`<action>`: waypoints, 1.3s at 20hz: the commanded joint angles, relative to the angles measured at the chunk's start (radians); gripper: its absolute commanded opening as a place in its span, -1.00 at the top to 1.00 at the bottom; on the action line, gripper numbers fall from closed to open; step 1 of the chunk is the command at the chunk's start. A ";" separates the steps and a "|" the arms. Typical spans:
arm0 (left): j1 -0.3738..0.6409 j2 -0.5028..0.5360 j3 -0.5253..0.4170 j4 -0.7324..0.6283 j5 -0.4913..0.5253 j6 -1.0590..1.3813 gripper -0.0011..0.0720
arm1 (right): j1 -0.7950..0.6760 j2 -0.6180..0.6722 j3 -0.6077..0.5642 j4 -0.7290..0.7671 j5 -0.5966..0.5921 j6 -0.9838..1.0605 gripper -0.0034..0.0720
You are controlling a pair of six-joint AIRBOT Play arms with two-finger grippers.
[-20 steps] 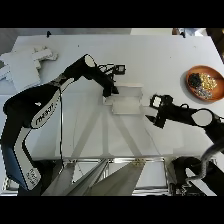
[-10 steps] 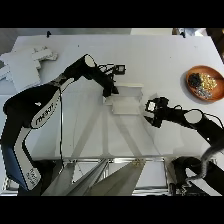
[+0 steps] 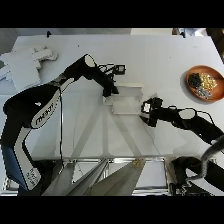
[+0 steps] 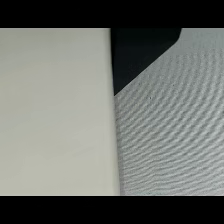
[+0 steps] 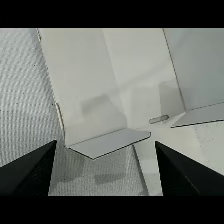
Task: Fold the box and place the chain.
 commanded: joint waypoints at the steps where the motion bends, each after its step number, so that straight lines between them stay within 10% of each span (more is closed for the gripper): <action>1: 0.000 0.001 0.001 0.000 0.000 0.000 0.92 | 0.008 -0.013 -0.001 0.055 -0.072 -0.021 -0.92; 26: 0.000 0.001 0.001 0.000 0.000 0.000 0.92 | 0.000 0.045 0.069 0.174 -0.176 0.110 -0.92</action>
